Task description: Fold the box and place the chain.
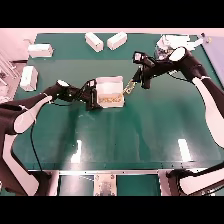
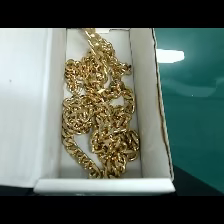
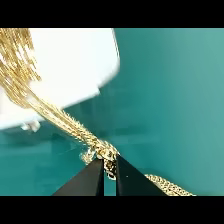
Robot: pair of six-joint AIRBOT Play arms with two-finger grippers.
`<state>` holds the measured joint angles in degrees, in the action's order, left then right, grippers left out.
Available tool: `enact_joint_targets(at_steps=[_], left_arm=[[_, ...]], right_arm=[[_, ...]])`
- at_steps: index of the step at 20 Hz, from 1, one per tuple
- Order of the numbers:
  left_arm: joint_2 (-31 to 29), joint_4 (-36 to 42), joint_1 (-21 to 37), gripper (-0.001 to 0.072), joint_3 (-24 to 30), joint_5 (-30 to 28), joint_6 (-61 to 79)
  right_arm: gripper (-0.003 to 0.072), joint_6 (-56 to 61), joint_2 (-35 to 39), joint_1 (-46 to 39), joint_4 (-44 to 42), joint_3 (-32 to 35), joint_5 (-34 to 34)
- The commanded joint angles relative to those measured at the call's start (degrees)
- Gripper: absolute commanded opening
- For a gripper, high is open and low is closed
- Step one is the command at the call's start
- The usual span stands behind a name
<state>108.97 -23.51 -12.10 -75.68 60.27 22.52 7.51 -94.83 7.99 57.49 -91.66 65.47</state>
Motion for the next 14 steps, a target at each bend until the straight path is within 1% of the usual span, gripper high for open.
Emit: enact_joint_targets(at_steps=[1,4,6,10,12,14], left_arm=[[0.0,0.0,0.0,0.0378,0.0,0.0,0.0],[0.0,0.0,0.0,0.0378,0.0,0.0,0.0],[0.0,0.0,0.0,0.0378,0.0,0.0,0.0],[0.0,0.0,0.0,0.0378,0.0,0.0,0.0],[0.0,0.0,0.0,0.0378,0.0,0.0,0.0],[0.0,0.0,0.0,0.0378,0.0,0.0,0.0]], right_arm=[[0.0011,4.1,7.1,1.8,-0.4,-0.1,0.1],[0.0011,5.6,12.8,3.9,-0.4,-0.1,0.0],[0.0010,5.8,16.0,5.5,-0.4,-0.1,-1.5],[0.0010,5.8,20.6,10.0,-0.4,-0.3,-9.5],[0.0008,5.8,21.2,11.9,-0.4,-0.4,-13.0],[0.0008,5.8,21.2,13.3,-0.4,-0.8,-15.2]])
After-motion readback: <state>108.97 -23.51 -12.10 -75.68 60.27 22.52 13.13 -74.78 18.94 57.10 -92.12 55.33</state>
